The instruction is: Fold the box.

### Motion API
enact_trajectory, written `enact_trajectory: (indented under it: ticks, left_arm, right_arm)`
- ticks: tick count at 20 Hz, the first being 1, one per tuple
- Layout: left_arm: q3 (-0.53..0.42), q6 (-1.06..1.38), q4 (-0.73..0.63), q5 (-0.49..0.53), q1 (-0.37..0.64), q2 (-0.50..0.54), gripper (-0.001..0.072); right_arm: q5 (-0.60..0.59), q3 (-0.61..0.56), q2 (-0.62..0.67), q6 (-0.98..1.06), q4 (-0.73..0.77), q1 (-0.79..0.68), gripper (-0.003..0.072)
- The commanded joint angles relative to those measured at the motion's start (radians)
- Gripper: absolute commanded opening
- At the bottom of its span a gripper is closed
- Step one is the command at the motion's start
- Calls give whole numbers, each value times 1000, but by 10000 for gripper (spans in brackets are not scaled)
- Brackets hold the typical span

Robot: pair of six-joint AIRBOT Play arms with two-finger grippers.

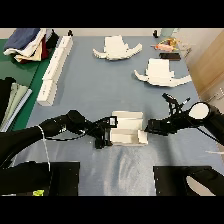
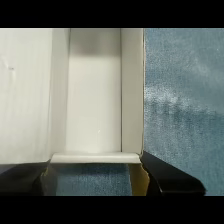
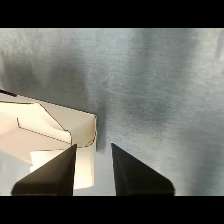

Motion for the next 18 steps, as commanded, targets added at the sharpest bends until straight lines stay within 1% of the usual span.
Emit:
enact_trajectory:
  ticks: [1, 3, 8, 16, 18]
  left_arm:
    - [0, 0, 0, 0, 1, 0, 520]
    - [0, 0, 0, 0, 1, 0, 520]
    - [0, 0, 0, 0, 1, 0, 520]
    - [0, 0, 0, 0, 1, 0, 520]
    - [0, 0, 0, 0, 1, 0, 520]
  right_arm:
    - [-18, -1, -2, -29, 63, 6, 354]
    - [-34, -1, -2, -41, 95, 25, 353]
    - [-89, -3, -4, -39, 101, 81, 351]
    - [-97, -3, -3, -41, 102, 80, 352]
    - [-93, -3, -4, -55, 94, 81, 472]
